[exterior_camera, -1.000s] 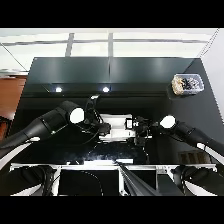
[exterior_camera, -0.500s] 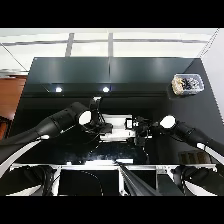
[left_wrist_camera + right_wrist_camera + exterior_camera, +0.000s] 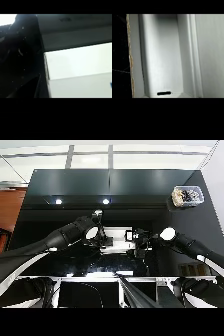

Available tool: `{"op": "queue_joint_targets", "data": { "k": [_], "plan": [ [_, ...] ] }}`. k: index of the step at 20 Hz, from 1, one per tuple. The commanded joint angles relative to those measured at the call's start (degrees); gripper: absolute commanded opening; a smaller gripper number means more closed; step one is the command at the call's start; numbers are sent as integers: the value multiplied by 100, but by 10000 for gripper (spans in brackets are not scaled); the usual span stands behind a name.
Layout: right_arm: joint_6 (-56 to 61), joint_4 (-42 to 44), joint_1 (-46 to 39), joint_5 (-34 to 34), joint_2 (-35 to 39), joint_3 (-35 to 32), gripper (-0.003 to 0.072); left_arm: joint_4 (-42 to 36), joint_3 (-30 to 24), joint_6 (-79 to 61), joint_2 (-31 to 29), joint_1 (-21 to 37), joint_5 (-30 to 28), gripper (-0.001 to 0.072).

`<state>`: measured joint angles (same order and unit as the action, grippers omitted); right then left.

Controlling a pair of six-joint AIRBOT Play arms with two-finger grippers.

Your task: Fold the box and place the chain.

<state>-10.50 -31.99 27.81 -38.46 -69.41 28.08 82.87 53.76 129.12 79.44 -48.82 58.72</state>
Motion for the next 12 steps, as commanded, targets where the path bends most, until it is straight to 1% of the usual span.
{"op": "queue_joint_targets", "data": {
  "k": [1,6,7,8,9,10,12],
  "plan": [
    [0,0,7,-2,-4,-2,479,83,101,243,181,-111,-15,274],
    [0,0,7,-2,-4,-2,479,87,155,442,208,-109,4,271],
    [0,2,7,-2,-4,-2,479,85,155,525,208,-109,0,245],
    [0,2,7,-2,-4,-2,479,87,155,527,208,-111,2,142],
    [0,2,7,-2,-4,-2,479,83,155,527,208,-109,2,131],
    [0,2,7,-2,-4,-2,480,83,157,527,208,-109,4,89],
    [0,2,7,-2,-4,-2,479,81,157,527,208,-109,7,70]
  ]
}}
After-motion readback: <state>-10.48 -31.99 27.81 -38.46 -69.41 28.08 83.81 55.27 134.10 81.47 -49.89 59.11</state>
